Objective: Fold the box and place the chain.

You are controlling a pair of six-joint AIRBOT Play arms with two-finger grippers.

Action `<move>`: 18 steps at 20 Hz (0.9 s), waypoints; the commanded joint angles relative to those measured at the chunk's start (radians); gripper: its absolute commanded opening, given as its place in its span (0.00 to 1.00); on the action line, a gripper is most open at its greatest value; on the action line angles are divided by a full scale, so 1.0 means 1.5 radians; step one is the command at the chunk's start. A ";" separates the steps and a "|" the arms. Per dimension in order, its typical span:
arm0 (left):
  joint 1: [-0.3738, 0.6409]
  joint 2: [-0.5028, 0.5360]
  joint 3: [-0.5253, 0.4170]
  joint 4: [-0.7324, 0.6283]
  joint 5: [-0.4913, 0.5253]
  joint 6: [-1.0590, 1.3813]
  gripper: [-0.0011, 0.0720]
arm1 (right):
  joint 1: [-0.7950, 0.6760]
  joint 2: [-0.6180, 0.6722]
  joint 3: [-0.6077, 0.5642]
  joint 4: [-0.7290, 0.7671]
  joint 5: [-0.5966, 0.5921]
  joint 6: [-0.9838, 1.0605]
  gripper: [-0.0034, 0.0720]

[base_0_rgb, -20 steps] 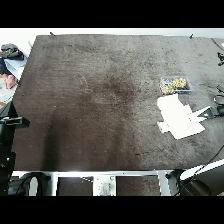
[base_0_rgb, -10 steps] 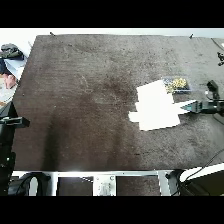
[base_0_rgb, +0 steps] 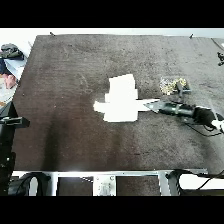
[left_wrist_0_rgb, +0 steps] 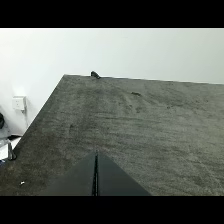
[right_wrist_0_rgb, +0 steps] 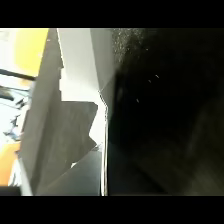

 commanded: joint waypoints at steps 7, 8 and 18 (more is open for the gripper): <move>0.001 0.000 0.013 -0.008 -0.163 0.037 0.84 | 0.244 0.021 0.003 0.087 -0.365 -0.024 0.02; 0.001 0.000 0.024 -0.008 -0.185 0.049 0.84 | 0.244 0.021 0.008 0.086 -0.371 -0.026 0.02; 0.001 -0.486 0.301 -0.008 -0.410 0.046 0.84 | 0.245 0.021 0.014 0.087 -0.399 -0.058 0.02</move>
